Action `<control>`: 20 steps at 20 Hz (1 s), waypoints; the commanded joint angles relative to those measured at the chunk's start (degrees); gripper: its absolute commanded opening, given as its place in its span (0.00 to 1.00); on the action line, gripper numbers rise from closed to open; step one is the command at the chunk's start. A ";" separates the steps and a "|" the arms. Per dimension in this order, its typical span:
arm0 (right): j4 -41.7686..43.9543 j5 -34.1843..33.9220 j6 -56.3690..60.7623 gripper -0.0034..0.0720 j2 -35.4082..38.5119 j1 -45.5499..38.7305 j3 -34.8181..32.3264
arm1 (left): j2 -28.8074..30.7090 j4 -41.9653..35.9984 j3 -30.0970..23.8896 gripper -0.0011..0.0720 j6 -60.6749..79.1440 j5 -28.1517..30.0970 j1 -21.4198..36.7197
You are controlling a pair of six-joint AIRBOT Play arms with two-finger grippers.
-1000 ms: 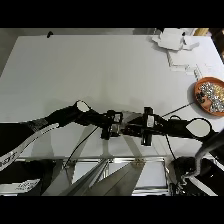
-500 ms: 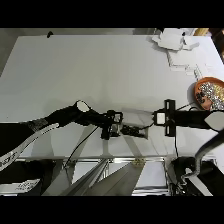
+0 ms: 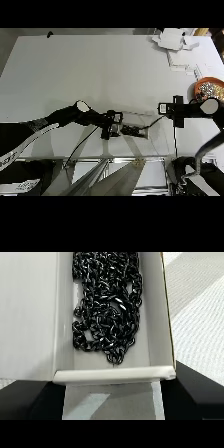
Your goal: Fold the box and place the chain.
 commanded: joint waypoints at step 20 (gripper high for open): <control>-3.50 1.92 -6.54 0.13 -10.58 -0.44 -0.04 | 0.00 0.00 0.02 0.47 0.02 0.00 0.04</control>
